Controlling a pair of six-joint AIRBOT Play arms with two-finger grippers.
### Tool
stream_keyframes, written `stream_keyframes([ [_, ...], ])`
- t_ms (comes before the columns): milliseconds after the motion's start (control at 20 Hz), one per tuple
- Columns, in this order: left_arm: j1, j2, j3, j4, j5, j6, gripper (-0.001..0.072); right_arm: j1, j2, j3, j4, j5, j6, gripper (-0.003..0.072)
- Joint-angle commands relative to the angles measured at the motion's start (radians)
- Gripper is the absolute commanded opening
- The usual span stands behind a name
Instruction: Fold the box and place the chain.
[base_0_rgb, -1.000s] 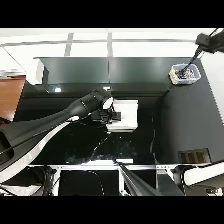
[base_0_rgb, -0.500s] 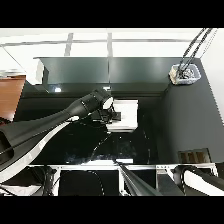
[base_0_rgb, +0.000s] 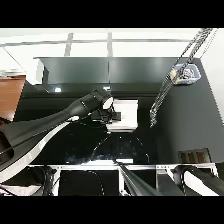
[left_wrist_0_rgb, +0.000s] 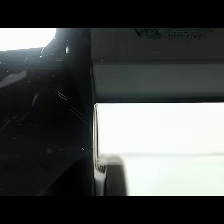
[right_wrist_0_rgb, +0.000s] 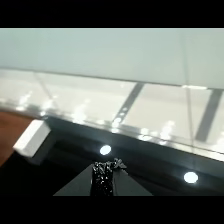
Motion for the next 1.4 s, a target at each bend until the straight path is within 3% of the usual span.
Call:
stream_keyframes([
  [0,0.0,0.0,0.0,-0.001,0.0,0.0,0.0022,0.108,0.006,-0.002,0.025,0.032,-0.001,0.0011],
  [350,0.0,0.0,0.0,-0.001,0.0,0.0,0.0022,0.221,0.006,-0.002,0.016,0.032,0.003,0.0012],
  [1350,0.001,0.0,0.0,-0.001,0.0,0.0,0.0022,0.237,0.006,-0.004,0.018,0.032,0.018,0.0012],
])
